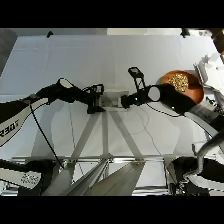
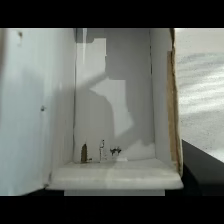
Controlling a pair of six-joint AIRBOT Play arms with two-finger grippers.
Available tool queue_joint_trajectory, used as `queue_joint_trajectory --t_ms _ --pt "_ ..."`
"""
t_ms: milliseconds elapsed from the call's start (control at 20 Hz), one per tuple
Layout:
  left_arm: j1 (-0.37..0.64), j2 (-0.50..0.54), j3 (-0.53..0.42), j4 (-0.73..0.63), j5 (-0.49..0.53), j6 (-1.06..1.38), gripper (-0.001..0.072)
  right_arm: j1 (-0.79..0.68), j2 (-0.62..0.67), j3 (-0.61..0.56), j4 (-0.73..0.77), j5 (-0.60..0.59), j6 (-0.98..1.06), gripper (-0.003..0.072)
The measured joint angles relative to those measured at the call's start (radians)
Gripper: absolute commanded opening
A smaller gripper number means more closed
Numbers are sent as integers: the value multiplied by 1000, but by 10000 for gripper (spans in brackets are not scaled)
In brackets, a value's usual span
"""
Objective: Fold the box and place the chain.
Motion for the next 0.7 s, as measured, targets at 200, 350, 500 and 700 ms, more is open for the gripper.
queue_joint_trajectory --t_ms 200,350,500,700 --pt "0 0 0 0 0 0 158 31 -57 67 -183 72 214 578" --pt "0 0 0 0 0 0 158 42 -90 99 -283 146 353 523" --pt "0 0 0 0 0 -1 158 66 -107 113 -345 158 428 523" --pt "0 0 0 0 0 0 158 100 -121 128 -368 129 464 713"
